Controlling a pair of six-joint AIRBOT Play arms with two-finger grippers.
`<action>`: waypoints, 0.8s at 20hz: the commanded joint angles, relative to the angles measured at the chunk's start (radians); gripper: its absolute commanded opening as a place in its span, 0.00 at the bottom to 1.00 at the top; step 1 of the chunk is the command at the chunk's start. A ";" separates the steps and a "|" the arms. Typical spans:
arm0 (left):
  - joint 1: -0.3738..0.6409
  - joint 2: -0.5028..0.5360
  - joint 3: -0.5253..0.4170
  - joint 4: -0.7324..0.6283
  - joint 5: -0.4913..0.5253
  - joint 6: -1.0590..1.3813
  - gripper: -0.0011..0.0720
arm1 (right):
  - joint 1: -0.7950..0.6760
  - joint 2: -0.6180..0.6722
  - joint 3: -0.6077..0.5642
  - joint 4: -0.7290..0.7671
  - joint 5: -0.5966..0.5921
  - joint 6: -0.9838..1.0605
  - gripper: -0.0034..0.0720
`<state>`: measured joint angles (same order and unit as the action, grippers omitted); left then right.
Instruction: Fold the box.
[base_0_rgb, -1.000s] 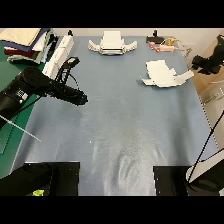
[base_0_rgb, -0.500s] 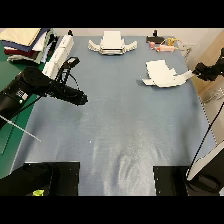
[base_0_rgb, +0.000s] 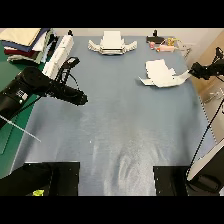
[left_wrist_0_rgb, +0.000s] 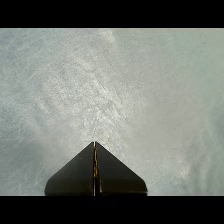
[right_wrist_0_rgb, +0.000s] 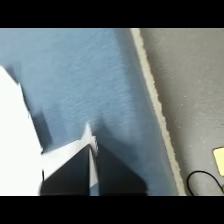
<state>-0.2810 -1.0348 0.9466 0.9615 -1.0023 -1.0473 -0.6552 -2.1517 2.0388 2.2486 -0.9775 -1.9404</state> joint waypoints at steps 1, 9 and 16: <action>0.000 0.001 0.000 0.000 0.000 0.000 0.03 | 0.006 0.019 0.001 0.059 -0.140 -0.087 0.05; 0.000 0.001 0.000 0.000 0.000 0.000 0.03 | 0.106 0.128 -0.096 0.132 -0.358 -0.070 0.04; 0.000 0.001 0.000 0.000 0.000 0.000 0.03 | 0.260 0.484 -0.538 0.113 -0.201 -0.056 0.04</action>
<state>-0.2810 -1.0348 0.9466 0.9615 -1.0023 -1.0477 -0.4492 -1.8221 1.6928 2.3707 -1.2739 -2.0052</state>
